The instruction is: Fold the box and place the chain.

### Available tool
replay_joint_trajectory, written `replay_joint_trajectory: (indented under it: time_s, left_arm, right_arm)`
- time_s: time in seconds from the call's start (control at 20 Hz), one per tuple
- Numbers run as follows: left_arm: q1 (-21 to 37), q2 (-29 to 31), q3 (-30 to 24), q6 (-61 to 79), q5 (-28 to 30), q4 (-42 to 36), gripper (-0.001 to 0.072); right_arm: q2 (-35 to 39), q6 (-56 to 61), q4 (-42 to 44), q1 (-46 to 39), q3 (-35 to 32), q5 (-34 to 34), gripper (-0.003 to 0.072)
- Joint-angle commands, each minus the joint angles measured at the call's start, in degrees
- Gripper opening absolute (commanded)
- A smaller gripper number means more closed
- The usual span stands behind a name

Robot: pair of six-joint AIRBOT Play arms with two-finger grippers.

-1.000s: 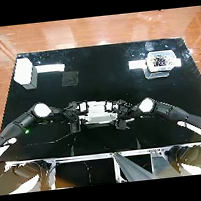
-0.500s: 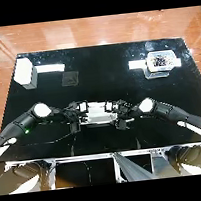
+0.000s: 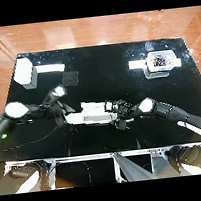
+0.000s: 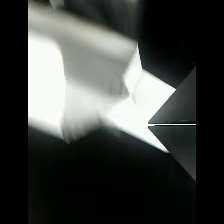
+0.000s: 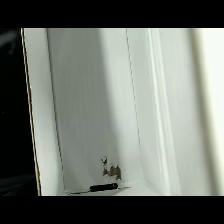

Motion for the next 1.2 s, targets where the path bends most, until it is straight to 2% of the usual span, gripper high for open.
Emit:
replay_joint_trajectory:
  time_s: [0.0, 0.05, 0.15, 0.3, 0.5, 0.65, 0.8, 1.0, 1.15]
  left_arm:
    - [13.16, 4.15, -0.24, -27.08, -6.47, 1.44, 0.0028]
    - [17.09, 3.58, -0.9, -34.1, -8.98, 1.31, 0.0028]
    - [22.05, 2.4, -3.13, -36.96, -11.45, 1.29, 0.0028]
    - [22.77, 0.98, -6.51, -43.71, -8.61, 1.01, 0.0027]
    - [22.69, -6.32, -7.61, -48.0, -8.33, -0.37, 0.0028]
    - [21.75, -12.52, -7.56, -43.28, -8.28, -5.16, 0.0027]
    - [18.29, -16.13, -7.48, -42.07, -6.97, -6.95, 0.0027]
    - [12.81, -17.0, -7.43, -42.07, -3.93, -6.97, 0.0027]
    - [10.97, -16.98, -7.26, -40.5, -3.72, -7.04, 0.0027]
  right_arm:
    - [-0.04, -0.04, -0.07, 0.04, 0.0, 0.07, 0.0407]
    - [-0.04, -0.04, -0.07, 0.04, 0.0, 0.09, 0.0406]
    - [-0.04, -0.04, -0.07, 0.04, 0.0, 0.09, 0.0406]
    - [-0.04, -0.04, -0.07, 0.07, 0.0, 0.09, 0.0406]
    - [-0.04, -0.04, -0.07, 0.04, 0.0, 0.09, 0.0407]
    - [-0.04, -0.04, -0.07, 0.04, 0.0, 0.09, 0.0406]
    - [-0.04, -0.04, -0.07, 0.04, 0.0, 0.09, 0.0406]
    - [-0.04, -0.04, -0.07, 0.04, 0.0, 0.09, 0.0406]
    - [-0.04, -0.04, -0.07, 0.04, 0.0, 0.09, 0.0407]
